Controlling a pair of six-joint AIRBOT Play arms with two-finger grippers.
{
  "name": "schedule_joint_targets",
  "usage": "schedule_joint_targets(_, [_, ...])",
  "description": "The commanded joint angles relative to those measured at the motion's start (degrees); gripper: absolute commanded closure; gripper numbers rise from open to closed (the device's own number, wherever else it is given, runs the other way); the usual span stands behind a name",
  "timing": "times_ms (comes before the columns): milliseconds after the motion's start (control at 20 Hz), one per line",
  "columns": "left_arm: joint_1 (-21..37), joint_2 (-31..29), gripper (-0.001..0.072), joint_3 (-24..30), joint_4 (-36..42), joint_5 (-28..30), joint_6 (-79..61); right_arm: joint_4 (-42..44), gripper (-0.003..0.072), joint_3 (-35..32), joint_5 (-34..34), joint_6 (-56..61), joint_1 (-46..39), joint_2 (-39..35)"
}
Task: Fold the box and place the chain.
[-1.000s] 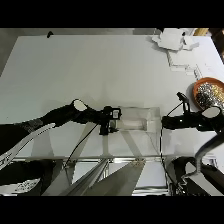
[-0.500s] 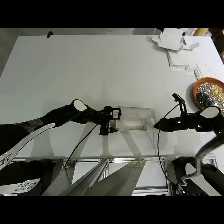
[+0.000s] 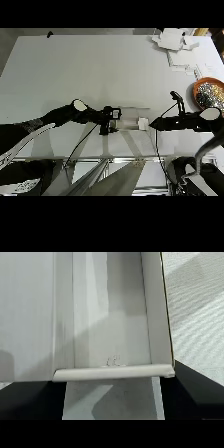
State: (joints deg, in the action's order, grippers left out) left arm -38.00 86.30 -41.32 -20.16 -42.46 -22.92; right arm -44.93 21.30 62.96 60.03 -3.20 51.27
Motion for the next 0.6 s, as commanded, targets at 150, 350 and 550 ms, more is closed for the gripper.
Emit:
schedule_joint_targets(150, [0.0,0.0,0.0455,0.0,0.0,0.0,0.0,0.4,0.0386,0.3,-3.1,0.2,4.5,-0.2])
schedule_joint_targets(350, [0.0,0.0,0.0455,0.0,0.0,0.0,0.0,-0.2,0.0385,2.5,-6.2,3.6,9.0,-0.2])
schedule_joint_targets(550, [0.0,0.0,0.0455,0.0,0.0,0.0,0.0,-7.3,0.0326,3.2,-9.8,15.0,13.4,0.0])
